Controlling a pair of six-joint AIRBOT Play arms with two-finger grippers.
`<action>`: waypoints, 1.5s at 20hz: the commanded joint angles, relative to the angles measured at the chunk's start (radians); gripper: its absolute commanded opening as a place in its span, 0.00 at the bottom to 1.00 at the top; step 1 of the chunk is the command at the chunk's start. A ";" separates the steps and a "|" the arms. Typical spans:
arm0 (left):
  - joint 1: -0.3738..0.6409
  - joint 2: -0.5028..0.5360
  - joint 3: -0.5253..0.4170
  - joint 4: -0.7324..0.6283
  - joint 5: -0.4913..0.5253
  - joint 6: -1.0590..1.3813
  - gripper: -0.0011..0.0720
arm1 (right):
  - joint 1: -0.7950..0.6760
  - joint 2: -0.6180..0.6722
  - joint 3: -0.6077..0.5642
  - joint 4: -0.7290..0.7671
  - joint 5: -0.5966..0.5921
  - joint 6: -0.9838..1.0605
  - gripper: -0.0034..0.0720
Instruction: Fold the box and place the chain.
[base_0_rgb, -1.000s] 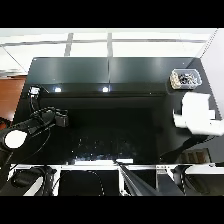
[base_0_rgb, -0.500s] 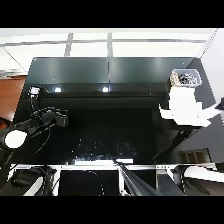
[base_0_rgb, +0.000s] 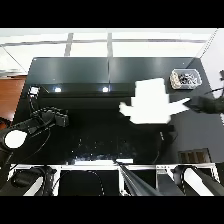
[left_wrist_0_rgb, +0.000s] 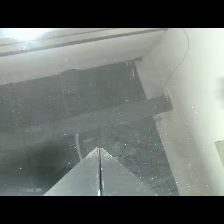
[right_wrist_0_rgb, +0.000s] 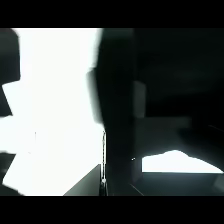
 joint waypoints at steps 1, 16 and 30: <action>-0.001 -0.004 0.000 -0.029 0.000 0.000 0.05 | 0.196 0.168 -0.242 0.277 -0.233 0.017 0.07; 0.000 -0.524 0.315 -0.381 -0.196 0.100 1.00 | 0.793 0.190 -0.446 0.339 -0.686 0.017 0.07; 0.042 -1.193 0.752 -0.679 -0.952 0.407 0.85 | 0.796 0.190 -0.446 0.313 -0.648 0.016 0.07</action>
